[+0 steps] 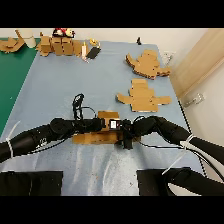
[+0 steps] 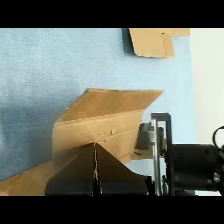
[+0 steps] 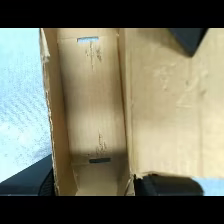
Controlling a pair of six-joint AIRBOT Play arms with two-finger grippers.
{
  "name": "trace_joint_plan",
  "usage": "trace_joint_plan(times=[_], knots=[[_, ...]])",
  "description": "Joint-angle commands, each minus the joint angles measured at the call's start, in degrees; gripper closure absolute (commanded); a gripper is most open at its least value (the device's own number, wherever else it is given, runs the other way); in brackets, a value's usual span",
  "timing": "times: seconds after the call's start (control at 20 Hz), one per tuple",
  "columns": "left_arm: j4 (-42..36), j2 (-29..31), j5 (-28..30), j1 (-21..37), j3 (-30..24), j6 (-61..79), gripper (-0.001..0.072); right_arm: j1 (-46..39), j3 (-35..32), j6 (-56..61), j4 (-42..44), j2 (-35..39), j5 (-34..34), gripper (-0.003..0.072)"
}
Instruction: Fold the box.
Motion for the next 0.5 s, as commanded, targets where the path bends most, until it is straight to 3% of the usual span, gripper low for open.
trace_joint_plan(times=[0.0,0.25,0.45], knots=[[-0.70,-0.24,-0.28,-0.09,0.07,0.00,0.0699,0.07,-0.02,-0.02,0.13,0.02,-0.31,0.0246],[0.02,-1.62,-0.55,0.28,0.04,0.72,0.0700,0.07,-0.02,-0.02,0.13,0.02,-0.28,0.0246],[-0.04,-4.85,-6.36,2.12,0.04,0.46,0.0700,0.07,-0.02,-0.02,0.13,0.02,-0.31,0.0246]])
